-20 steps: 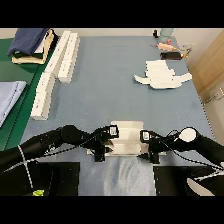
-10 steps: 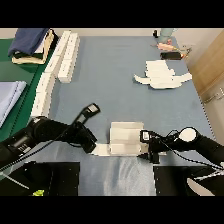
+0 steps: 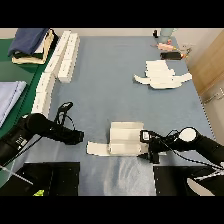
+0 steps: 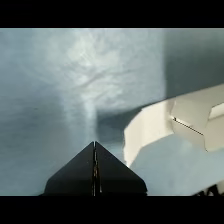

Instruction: Fold the box.

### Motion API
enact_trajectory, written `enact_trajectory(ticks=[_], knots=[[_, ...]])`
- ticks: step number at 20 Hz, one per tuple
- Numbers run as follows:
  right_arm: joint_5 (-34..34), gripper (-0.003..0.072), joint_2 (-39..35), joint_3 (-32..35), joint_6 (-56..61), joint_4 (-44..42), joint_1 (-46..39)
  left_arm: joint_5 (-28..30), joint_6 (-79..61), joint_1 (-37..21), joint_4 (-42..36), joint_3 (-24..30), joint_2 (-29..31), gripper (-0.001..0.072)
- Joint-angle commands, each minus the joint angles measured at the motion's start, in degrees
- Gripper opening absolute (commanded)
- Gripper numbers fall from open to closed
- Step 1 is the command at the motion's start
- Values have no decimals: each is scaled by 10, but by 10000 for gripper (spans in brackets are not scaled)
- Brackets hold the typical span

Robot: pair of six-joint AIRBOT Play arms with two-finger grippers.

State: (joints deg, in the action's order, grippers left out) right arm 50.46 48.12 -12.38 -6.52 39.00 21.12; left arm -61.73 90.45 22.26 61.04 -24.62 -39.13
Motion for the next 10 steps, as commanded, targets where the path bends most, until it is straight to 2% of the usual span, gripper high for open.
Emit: enact_trajectory(ticks=[1, 4, 10], knots=[[0, 592, 0, 0, 0, 0, 0, 64, 4, 28, -74, 45, -21, 17], [0, 592, 0, 0, 0, 0, 0, 118, 41, 84, -82, 72, -26, 16], [0, 592, 0, 0, 0, 0, 0, 208, 26, 186, -189, 84, -26, 17]])
